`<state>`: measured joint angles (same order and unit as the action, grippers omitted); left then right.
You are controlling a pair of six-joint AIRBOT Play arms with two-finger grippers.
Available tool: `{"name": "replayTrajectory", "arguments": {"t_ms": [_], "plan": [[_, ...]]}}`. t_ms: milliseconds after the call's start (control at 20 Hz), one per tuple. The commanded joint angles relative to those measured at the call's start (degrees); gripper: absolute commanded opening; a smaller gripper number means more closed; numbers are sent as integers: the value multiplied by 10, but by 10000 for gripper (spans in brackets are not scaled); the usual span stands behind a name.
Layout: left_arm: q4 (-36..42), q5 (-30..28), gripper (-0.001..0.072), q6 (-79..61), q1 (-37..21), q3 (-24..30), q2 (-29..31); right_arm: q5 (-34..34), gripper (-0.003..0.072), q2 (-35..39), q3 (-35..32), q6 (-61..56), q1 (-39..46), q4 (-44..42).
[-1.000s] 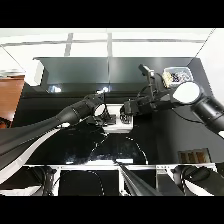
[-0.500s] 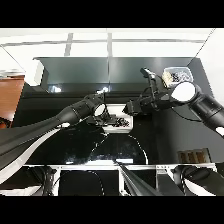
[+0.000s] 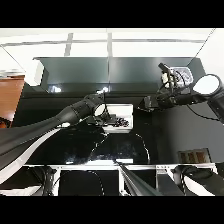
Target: Fold the box and place the chain.
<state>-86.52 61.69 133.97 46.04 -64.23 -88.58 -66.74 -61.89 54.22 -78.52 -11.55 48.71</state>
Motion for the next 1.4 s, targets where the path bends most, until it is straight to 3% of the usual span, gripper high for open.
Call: {"name": "replayTrajectory", "arguments": {"t_ms": [0, 50, 100, 150, 200, 350, 500, 650, 800, 950, 1050, 1200, 1350], "plan": [[-13, 36, 27, 20, 0, -10, 0, -7, 405, 2, 0, 17, 12, 0], [-13, 36, 43, 20, 0, -14, 0, -5, 405, 2, 0, 19, 12, 0], [-12, 35, 147, 21, 0, -17, 0, -3, 405, 2, 0, 19, 12, 0], [-8, 37, 315, 20, 0, -22, 0, -2, 405, 2, 0, 19, 12, 0], [-9, 46, 412, 20, 0, -31, 0, -1, 405, 2, 0, 19, 12, 0], [-33, 77, 427, -19, 0, -66, 16, -1, 405, 2, 0, 21, 12, 0], [-45, 92, 427, -69, -10, -68, 67, 3, 405, 2, 0, 21, 12, 4], [-58, 154, 426, -127, -35, -59, 120, 5, 405, 2, 0, 21, 12, 15], [-61, 194, 425, -160, -90, -13, 175, 5, 405, 2, 0, 21, 12, 15], [-54, 189, 424, -184, -181, 71, 245, 6, 405, 2, 0, 21, 12, 28], [16, 170, 423, -234, -268, 130, 284, 6, 405, 2, 0, 21, 12, 37], [214, 129, 423, -444, -389, 200, 302, 15, 405, 2, 0, 20, 12, 39], [318, 120, 425, -675, -421, 235, 291, 19, 405, 2, 0, 21, 12, 39]]}}
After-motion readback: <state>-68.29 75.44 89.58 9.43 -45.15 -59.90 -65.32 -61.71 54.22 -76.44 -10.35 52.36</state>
